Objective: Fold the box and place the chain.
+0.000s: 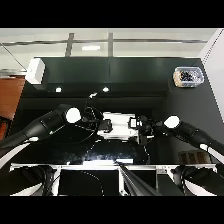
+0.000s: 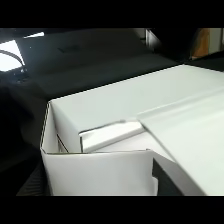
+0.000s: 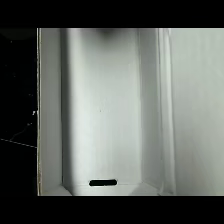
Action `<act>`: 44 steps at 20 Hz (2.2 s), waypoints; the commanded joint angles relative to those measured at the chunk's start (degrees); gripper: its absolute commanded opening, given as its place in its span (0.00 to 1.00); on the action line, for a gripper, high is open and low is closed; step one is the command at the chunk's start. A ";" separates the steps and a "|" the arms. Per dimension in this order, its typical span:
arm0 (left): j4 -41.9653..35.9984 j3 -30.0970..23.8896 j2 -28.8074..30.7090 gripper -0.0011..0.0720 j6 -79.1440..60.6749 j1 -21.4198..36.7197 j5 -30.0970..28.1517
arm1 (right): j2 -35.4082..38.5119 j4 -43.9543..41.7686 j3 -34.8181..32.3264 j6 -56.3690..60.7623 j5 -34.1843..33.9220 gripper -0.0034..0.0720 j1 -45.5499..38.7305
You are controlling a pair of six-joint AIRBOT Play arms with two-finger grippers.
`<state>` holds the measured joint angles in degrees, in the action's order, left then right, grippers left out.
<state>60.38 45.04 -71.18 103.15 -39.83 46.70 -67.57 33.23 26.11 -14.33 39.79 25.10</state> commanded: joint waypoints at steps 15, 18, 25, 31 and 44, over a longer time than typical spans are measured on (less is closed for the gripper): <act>9.90 4.02 13.27 0.98 -2.45 9.90 16.81 | -0.04 -0.04 -0.02 0.24 -0.35 0.76 0.02; 13.97 3.32 19.63 0.61 -2.43 16.61 18.97 | -0.04 -0.04 -0.02 0.31 -0.37 0.76 0.02; -6.43 -17.00 25.86 0.05 -13.49 37.42 11.98 | -0.04 -0.04 -0.02 0.35 -0.42 0.76 0.02; -31.65 -29.29 13.33 0.05 -40.54 41.79 9.75 | -0.04 -0.02 -0.02 0.35 -0.39 0.76 0.02; -33.90 -14.36 -0.76 0.30 -44.68 26.18 9.27 | -0.04 -0.02 -0.02 0.39 -0.42 0.76 0.02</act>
<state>25.98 28.08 -71.88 58.87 -12.60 53.82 -67.57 33.19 26.11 -13.98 39.35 25.10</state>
